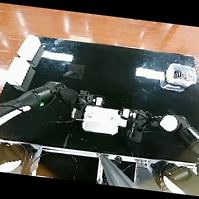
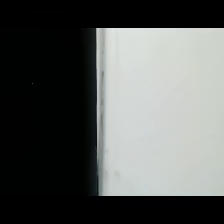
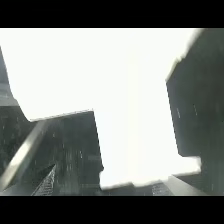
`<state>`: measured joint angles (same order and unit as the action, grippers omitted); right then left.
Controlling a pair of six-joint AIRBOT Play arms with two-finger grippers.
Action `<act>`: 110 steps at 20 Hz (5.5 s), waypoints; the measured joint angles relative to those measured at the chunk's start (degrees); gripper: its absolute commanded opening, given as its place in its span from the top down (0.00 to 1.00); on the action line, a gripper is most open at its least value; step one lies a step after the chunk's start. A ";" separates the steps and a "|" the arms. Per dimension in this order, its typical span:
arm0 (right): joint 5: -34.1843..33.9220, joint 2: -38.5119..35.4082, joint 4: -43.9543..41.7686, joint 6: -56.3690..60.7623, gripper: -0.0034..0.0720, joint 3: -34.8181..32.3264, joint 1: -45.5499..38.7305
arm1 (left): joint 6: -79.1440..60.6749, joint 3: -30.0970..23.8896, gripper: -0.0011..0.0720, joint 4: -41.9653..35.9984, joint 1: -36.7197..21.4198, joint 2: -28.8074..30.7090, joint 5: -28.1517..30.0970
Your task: Fold the box and place the chain.
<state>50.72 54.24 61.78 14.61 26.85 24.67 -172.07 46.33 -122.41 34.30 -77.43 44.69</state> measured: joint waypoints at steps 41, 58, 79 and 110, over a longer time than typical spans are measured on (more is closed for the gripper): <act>-17.40 3.54 -9.38 0.96 0.00 -1.57 13.27 | 1.55 0.02 0.96 0.04 -0.07 0.00 0.17; -17.77 -5.38 0.90 10.88 0.00 -1.57 11.74 | 1.53 0.00 0.96 0.00 -0.04 0.00 0.31; -8.48 -5.42 1.09 10.49 0.00 -5.81 11.30 | 2.56 0.00 0.96 0.02 -0.04 0.00 0.28; -34.51 -4.42 -0.11 11.93 0.00 -6.56 16.02 | 2.89 0.00 0.96 0.02 -0.04 0.00 0.26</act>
<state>16.21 49.82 61.67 26.55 20.29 40.69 -169.18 46.33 -122.39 34.26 -77.43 44.95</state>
